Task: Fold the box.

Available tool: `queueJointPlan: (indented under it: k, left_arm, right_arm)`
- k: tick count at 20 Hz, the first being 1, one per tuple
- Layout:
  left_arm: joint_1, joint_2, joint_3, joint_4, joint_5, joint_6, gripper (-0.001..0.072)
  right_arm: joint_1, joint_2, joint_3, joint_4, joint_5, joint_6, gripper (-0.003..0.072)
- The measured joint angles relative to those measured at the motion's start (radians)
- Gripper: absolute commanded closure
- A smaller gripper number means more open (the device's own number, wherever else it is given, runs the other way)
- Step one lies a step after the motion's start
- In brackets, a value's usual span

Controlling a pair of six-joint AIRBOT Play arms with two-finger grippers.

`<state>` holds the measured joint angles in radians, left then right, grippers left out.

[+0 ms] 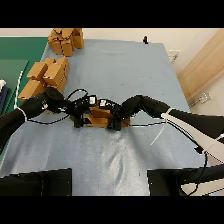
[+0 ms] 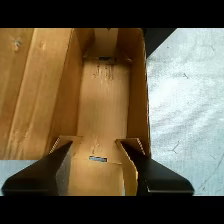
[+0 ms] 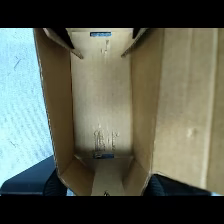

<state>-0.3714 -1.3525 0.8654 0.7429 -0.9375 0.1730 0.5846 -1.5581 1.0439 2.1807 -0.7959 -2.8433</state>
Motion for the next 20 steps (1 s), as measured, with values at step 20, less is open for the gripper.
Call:
queueJointPlan:
  k: [20]
  left_arm:
    - [0.47, 0.138, -0.061, 0.142, -0.182, -0.931, 0.0698]
  right_arm:
    - [0.0, 0.0, 0.0, -0.003, 0.0, -0.002, 0.0158]
